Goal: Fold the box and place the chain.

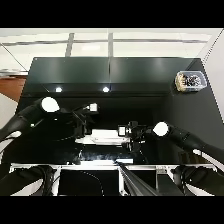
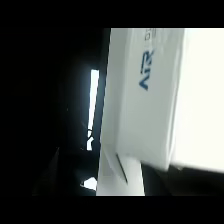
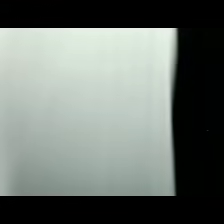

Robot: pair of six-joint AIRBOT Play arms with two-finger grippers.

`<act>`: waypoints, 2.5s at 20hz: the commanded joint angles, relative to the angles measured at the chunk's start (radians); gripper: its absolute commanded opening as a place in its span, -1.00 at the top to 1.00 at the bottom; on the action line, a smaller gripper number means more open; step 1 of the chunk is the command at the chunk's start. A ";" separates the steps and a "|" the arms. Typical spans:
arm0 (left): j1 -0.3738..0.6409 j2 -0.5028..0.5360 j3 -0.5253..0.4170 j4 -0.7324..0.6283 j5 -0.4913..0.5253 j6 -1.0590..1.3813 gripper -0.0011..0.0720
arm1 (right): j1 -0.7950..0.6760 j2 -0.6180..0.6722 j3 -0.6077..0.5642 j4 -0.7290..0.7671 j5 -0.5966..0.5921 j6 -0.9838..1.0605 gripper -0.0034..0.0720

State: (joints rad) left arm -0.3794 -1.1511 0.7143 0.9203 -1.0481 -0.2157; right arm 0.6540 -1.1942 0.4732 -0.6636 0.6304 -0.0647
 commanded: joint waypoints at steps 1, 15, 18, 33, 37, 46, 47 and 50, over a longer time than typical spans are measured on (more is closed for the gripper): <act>0.069 0.103 0.001 0.072 -0.149 -0.212 -0.24 | 0.000 0.000 0.000 -0.006 0.013 0.001 -0.35; -0.050 0.146 -0.111 -0.365 0.201 -0.392 0.88 | 0.000 0.000 0.000 -0.006 0.013 0.001 -0.35; -0.050 0.089 -0.114 -0.360 0.300 -0.393 0.88 | 0.000 0.000 0.000 -0.006 0.013 0.001 -0.35; 0.024 0.142 -0.072 0.007 0.118 -0.517 0.89 | 0.001 0.000 0.000 -0.006 0.012 0.001 -0.36; 0.157 0.323 -0.094 0.244 -0.159 -0.514 0.87 | 0.000 0.000 0.000 -0.006 0.012 0.001 -0.36; 0.031 0.312 -0.228 0.116 0.077 -0.027 -0.96 | 0.000 0.000 0.000 -0.006 0.013 0.001 -0.36; 0.005 0.294 -0.230 0.109 0.083 0.005 -0.94 | 0.001 0.000 0.000 -0.006 0.013 0.001 -0.36; -0.068 0.220 -0.236 0.077 0.104 0.007 -0.91 | 0.001 0.000 0.000 -0.006 0.013 0.001 -0.36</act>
State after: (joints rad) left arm -0.3843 -0.8799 0.4900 1.0294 -0.9836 -0.2977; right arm 0.6540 -1.1938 0.4732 -0.6701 0.6434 -0.0635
